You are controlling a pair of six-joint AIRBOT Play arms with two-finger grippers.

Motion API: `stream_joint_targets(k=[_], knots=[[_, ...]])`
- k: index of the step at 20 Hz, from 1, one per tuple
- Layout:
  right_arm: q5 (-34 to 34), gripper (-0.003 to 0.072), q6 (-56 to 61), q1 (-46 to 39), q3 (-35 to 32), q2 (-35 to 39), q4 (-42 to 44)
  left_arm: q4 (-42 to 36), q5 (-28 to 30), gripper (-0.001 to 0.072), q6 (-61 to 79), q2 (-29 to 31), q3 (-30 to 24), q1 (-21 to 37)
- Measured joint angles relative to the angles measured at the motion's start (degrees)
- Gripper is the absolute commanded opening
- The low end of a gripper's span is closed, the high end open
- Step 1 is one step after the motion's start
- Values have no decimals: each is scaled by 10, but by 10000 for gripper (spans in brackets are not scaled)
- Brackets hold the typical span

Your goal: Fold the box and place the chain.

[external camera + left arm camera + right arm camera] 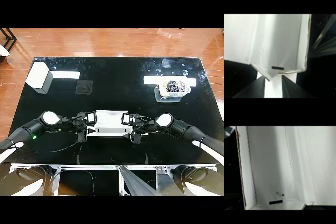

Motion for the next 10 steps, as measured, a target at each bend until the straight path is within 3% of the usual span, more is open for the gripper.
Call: stream_joint_targets(k=[8, 10], knots=[[0, 428, -1, 0, 0, 0, -1, -51, -8, 288, 0, -5, 0, 0], [0, 428, 0, 0, 0, 0, 0, -66, -11, 206, 0, -10, 0, -2]])
